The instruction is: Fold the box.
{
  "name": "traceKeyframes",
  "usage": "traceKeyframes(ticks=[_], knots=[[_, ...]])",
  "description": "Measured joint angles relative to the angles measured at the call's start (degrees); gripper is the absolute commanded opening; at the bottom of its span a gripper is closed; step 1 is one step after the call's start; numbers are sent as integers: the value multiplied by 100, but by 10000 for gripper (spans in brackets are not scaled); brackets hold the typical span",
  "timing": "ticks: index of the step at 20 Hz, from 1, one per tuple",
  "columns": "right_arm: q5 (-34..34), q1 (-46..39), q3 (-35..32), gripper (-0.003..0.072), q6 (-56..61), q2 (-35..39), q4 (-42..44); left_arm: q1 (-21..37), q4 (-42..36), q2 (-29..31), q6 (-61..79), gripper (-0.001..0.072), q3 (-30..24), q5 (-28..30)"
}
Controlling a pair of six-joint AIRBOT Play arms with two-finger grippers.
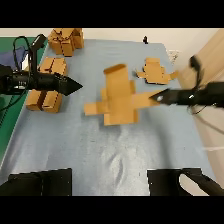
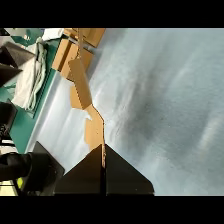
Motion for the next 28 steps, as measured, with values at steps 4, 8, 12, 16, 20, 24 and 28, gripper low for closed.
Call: traceKeyframes(ticks=[4, 8, 12, 16, 20, 24, 28], knots=[[1416, 953, -1307, 3, -1128, -264, 503, 24, -428, -868, 933, 615, 0, -387], [2017, 1484, -1788, 3, -1740, -809, 667, 7, -697, -1716, 1661, 615, 4, -531], [2509, 1672, -1921, 3, -1996, -1003, 730, -92, -756, -2402, 2026, 615, 31, -509], [2693, 1720, -1956, 3, -2085, -1045, 750, -254, -654, -2892, 2188, 614, 52, -522], [2747, 1738, -1963, 3, -2114, -1019, 750, -442, -544, -3241, 2138, 612, 76, -623], [2758, 1740, -1963, 3, -2124, -990, 754, -533, -649, -3375, 2070, 574, 81, -732], [2754, 1740, -1963, 3, -2127, -986, 752, -562, -804, -3414, 2041, 404, 81, -765]])
